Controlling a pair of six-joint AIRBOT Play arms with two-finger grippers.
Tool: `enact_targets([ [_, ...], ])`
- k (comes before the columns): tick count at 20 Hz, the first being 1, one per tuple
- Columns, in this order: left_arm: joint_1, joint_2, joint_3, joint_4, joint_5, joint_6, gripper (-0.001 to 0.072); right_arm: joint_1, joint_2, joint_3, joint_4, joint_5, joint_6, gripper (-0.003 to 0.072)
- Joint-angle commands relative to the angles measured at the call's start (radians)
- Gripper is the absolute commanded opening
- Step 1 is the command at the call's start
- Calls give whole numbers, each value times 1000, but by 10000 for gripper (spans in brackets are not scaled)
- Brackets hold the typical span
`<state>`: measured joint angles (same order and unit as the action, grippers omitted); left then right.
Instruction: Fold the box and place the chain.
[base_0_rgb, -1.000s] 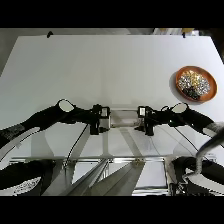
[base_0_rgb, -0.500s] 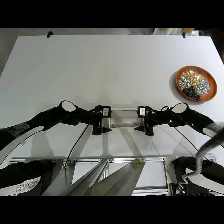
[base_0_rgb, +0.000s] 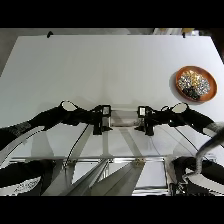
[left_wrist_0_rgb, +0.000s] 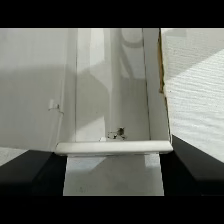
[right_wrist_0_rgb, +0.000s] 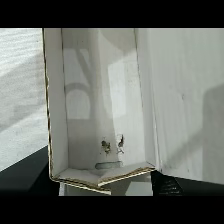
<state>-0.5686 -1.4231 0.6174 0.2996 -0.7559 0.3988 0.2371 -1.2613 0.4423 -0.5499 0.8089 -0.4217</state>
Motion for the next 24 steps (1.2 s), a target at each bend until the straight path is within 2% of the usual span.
enact_targets([
  [1,-1,-1,0,4,-5,-14,311,0,0,0,0,0,2,377],
  [17,0,-1,0,4,-8,-14,311,0,0,0,0,2,2,379],
  [18,0,-1,0,4,-8,-14,311,0,2,0,-6,2,2,477],
  [19,0,-1,0,4,-8,-14,311,0,8,0,-9,3,6,698],
  [21,0,-1,0,4,-7,-14,311,0,34,0,-39,4,41,708],
  [24,0,-1,0,4,-9,-14,311,0,127,0,-160,14,212,701],
])
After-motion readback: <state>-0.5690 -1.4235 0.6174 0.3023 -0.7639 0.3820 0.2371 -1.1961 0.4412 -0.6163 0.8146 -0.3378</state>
